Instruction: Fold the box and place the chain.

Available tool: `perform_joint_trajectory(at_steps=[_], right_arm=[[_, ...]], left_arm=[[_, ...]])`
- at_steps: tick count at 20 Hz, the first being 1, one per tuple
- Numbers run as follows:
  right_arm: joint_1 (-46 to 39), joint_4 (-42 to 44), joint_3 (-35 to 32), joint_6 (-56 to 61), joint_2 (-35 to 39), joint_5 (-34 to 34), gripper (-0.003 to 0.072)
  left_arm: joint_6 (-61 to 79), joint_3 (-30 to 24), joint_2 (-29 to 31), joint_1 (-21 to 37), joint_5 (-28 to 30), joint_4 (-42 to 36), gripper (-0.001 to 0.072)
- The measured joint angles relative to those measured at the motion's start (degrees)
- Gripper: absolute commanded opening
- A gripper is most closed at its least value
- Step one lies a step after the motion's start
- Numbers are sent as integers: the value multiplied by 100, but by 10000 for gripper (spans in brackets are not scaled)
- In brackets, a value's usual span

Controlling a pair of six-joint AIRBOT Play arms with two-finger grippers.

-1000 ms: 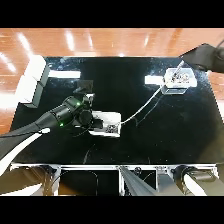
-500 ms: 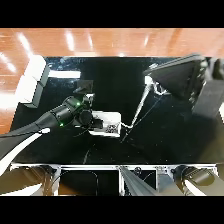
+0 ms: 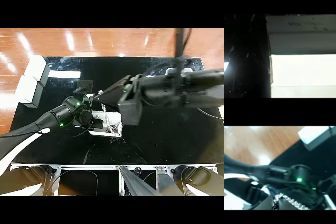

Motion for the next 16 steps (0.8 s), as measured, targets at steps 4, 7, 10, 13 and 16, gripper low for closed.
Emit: perform_joint_trajectory(at_steps=[4,7,10,13,16], right_arm=[[-9,-337,-9,2,-201,-138,34],[-15,-647,-72,142,-282,-22,34],[-15,-855,-310,275,-358,173,35],[-66,-1025,-599,361,-387,254,34],[-201,-1038,-608,367,-391,179,34]], left_arm=[[0,0,0,0,-11,-2,31],[0,0,2,2,-24,-4,31],[0,0,2,2,-31,-4,31],[-2,0,2,-13,-37,2,31],[-4,0,0,-42,-44,22,31]])
